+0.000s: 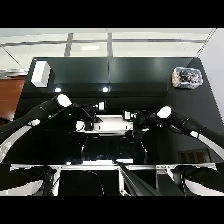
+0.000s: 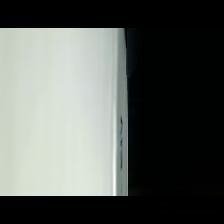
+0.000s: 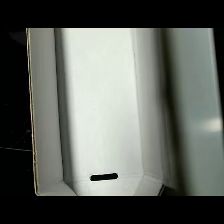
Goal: Fold the box and place the chain.
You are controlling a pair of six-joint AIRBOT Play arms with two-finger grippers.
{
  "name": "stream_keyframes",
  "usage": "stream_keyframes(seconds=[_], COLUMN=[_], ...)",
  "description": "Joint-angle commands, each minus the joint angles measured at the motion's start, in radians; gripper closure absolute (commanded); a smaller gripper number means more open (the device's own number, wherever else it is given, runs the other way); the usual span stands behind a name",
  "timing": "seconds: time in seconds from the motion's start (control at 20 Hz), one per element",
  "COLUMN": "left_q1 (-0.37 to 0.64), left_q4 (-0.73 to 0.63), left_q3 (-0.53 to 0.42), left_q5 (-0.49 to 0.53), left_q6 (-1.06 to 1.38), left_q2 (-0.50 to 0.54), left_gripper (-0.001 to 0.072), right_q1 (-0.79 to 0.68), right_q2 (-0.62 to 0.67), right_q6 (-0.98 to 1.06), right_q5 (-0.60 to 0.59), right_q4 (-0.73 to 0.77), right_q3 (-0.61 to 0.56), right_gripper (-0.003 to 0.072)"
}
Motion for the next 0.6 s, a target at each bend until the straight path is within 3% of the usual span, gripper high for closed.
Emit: stream_keyframes(seconds=[0.0,0.05,0.15,0.25,0.4,0.45,0.55], left_q1=[0.0,0.0,0.003,0.008,0.021,0.027,0.041], left_q4=[0.0,0.0,0.001,0.005,0.005,0.014,0.065], left_q3=[0.001,0.001,0.001,0.001,0.002,0.002,0.002], left_q5=[-0.002,0.0,0.004,0.003,0.004,0.003,0.002], left_q6=[-0.002,-0.005,-0.011,-0.027,-0.047,-0.071,-0.129], left_q2=[0.0,0.0,0.005,0.012,0.043,0.062,0.118], left_gripper=[0.0678,0.0674,0.0496,0.0468,0.0183,0.0139,0.0127], right_q1=[0.0,0.0,0.0,0.0,0.0,0.0,0.0], right_q2=[-0.001,-0.001,-0.001,-0.001,-0.001,-0.001,-0.001], right_q6=[0.0,0.0,0.0,0.0,0.0,0.0,0.0], right_q5=[0.0,0.001,0.001,0.001,0.001,0.001,0.002], right_q4=[0.0,0.0,0.0,0.0,0.0,-0.001,-0.002], right_q3=[0.0,0.0,0.0,0.0,0.0,0.0,0.0], right_gripper=[0.0214,0.0214,0.0215,0.0215,0.0215,0.0215,0.0216])
